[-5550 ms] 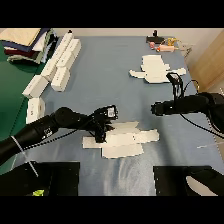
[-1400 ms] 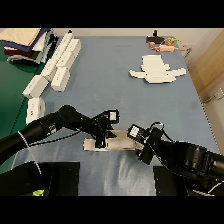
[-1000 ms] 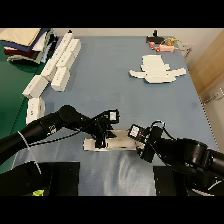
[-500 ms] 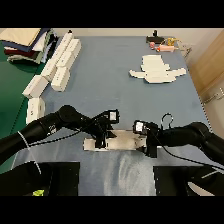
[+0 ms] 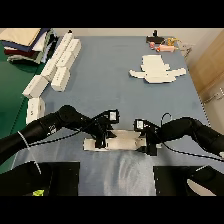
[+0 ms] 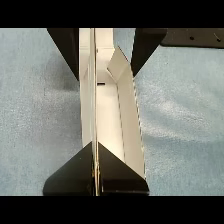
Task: Fold the box.
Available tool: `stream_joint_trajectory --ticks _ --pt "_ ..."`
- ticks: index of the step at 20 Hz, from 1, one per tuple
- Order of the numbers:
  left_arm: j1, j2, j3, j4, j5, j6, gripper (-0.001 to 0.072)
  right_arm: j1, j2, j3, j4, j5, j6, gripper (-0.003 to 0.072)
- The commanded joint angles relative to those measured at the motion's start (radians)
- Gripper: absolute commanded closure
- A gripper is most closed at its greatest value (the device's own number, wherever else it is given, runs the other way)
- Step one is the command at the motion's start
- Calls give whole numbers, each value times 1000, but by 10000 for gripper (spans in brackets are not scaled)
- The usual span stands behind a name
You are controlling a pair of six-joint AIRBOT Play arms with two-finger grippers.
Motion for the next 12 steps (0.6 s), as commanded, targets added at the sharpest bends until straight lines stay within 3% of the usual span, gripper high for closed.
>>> stream_joint_trajectory --ticks 1,12 --pt "0 0 0 0 1 0 694 -5 0 0 -23 -16 -13 -32" --pt "0 0 0 0 1 0 693 -5 -27 -2 25 5 -66 -20"
